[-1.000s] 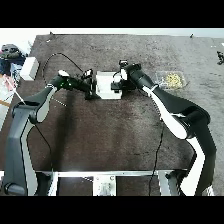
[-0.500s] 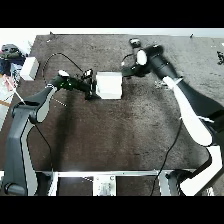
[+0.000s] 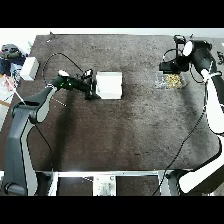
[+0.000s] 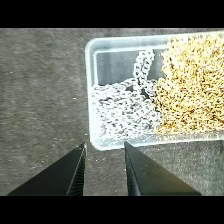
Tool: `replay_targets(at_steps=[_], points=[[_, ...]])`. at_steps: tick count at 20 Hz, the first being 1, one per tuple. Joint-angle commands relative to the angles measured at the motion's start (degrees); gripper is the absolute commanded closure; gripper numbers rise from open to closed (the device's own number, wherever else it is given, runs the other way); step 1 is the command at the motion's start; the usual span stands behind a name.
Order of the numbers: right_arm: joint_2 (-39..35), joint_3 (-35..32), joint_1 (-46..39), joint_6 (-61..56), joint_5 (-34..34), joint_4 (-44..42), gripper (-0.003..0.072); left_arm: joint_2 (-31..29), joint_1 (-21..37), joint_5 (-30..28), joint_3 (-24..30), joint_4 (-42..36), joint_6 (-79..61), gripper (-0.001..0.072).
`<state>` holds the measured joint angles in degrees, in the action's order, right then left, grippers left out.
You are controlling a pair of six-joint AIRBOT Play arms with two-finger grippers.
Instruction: Fold the box and place the chain.
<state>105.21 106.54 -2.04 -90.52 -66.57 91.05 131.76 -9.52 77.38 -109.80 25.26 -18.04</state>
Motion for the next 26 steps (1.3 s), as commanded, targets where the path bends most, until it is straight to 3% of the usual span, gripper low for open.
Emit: replay_targets(at_steps=[1,15,16,17,23,24,25,26], points=[[3.1,0.0,-2.9,4.7,1.1,-3.3,0.0409,0.0,0.0,0.0,0.0,0.0,0.0,0.0373],[9.2,0.0,-2.9,5.7,3.5,-3.5,0.0411,0.0,0.0,0.0,0.0,0.0,0.0,0.0373],[9.2,0.0,-2.9,5.7,3.5,-3.5,0.0423,0.0,0.0,0.0,0.0,0.0,0.0,0.0373],[9.2,0.0,-2.9,6.1,3.6,-3.6,0.0485,0.0,0.0,0.0,0.0,0.0,0.0,0.0373],[9.8,0.0,-2.9,6.1,3.7,-3.9,0.0489,0.0,0.0,0.0,0.0,0.0,0.0,0.0373],[9.8,0.0,-2.9,6.4,3.8,-3.9,0.0601,0.0,0.0,0.0,0.0,0.0,0.0,0.0373],[9.7,0.0,-2.9,6.4,4.2,-3.9,0.0656,0.0,0.0,0.0,0.0,0.0,0.0,0.0373],[9.6,0.0,-2.9,6.3,4.4,-3.9,0.0655,0.0,0.0,0.0,0.0,0.0,0.0,0.0373]])
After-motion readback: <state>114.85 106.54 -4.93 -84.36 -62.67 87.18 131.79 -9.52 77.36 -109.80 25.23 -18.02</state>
